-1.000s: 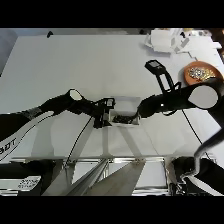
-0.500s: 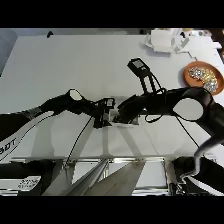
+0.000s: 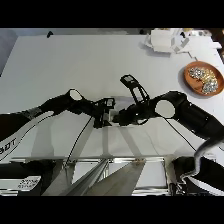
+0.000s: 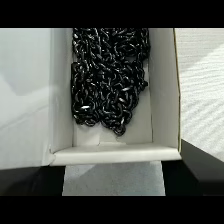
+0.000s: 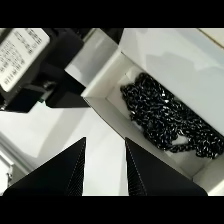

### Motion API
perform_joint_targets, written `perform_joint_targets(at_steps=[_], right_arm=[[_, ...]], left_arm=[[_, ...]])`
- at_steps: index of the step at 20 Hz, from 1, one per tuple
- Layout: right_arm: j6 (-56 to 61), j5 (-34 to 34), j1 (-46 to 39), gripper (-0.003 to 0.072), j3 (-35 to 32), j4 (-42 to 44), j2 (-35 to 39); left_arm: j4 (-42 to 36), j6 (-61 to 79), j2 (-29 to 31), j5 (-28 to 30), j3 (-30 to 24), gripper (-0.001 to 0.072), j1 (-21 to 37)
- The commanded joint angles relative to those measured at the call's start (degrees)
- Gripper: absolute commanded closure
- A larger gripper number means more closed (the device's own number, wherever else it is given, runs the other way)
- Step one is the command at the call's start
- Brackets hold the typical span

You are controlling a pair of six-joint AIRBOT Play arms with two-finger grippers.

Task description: Fold the box and place the chain.

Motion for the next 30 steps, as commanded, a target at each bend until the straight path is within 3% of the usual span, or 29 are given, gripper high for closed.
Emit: perform_joint_targets(at_steps=[1, 4, 9, 13, 15, 16, 21, 23, 30], right_arm=[[-0.4, 4.2, -1.3, 0.0412, 0.7, -0.1, 1.8], [-0.3, 13.2, -6.7, 0.0513, 4.7, -6.5, 5.7], [0.2, 18.0, -20.6, 0.0513, 5.1, -12.8, 8.7], [0.2, 16.7, -28.6, 0.0503, 5.1, -17.4, 4.0], [0.2, 16.2, -31.5, 0.0348, 5.1, -17.5, -0.5], [0.2, 15.6, -32.3, 0.0343, 5.1, -17.5, -2.7], [1.3, 12.8, -33.1, 0.0353, 5.1, -17.4, -13.2], [1.7, 10.8, -33.1, 0.0414, 5.1, -17.4, -16.4], [3.4, 5.0, -33.1, 0.0416, 5.1, -17.4, -21.2]], left_arm=[[0.0, 0.0, 0.0, 0.0, 0.0, 0.0538, 0.0], [0.0, 0.0, 0.0, 0.0, 0.0, 0.0538, 0.0], [0.0, 0.0, 0.0, 0.0, 0.0, 0.0538, 0.0], [0.0, 0.0, 0.0, 0.0, 0.0, 0.0538, 0.0], [0.0, 0.0, 0.0, 0.0, 0.0, 0.0538, 0.0], [0.0, 0.0, 0.0, 0.0, 0.0, 0.0538, 0.0], [0.0, 0.0, 0.0, 0.0, 0.0, 0.0538, 0.0], [0.0, 0.0, 0.0, 0.0, 0.0, 0.0538, 0.0], [0.0, 0.0, 0.0, 0.0, 0.0, 0.0538, 0.0]])
